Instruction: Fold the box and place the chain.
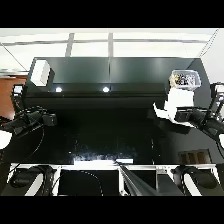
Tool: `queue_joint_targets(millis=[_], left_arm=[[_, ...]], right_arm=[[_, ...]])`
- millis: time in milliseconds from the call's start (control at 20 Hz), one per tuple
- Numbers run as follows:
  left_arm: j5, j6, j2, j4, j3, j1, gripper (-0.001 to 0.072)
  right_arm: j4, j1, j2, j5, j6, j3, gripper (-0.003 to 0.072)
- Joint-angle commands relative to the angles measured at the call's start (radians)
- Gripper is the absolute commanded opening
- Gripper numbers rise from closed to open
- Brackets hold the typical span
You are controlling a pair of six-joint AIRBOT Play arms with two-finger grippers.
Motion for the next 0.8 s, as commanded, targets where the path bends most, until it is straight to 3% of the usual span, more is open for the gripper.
queue_joint_targets(millis=[0, 600, 650, 750], left_arm=[[0.0, 0.0, 0.001, 0.0, 0.0, -0.001, 0.0031], [0.0, 0.0, 0.001, 0.0, 0.0, -0.001, 0.0031], [0.0, 0.0, 0.001, 0.0, 0.0, -0.001, 0.0031], [0.002, 0.0, 0.0, 0.0, 0.0, -0.001, 0.0031]], right_arm=[[0.0, 0.0, 0.0, 0.0, 0.0, 0.0, 0.0009], [0.028, 0.0, 0.0, -0.005, 0.001, 0.0, 0.001], [0.055, 0.0, 0.0, -0.032, 0.0, 0.0, 0.001], [0.086, 0.0, -0.001, -0.198, 0.0, 0.0, 0.001]])
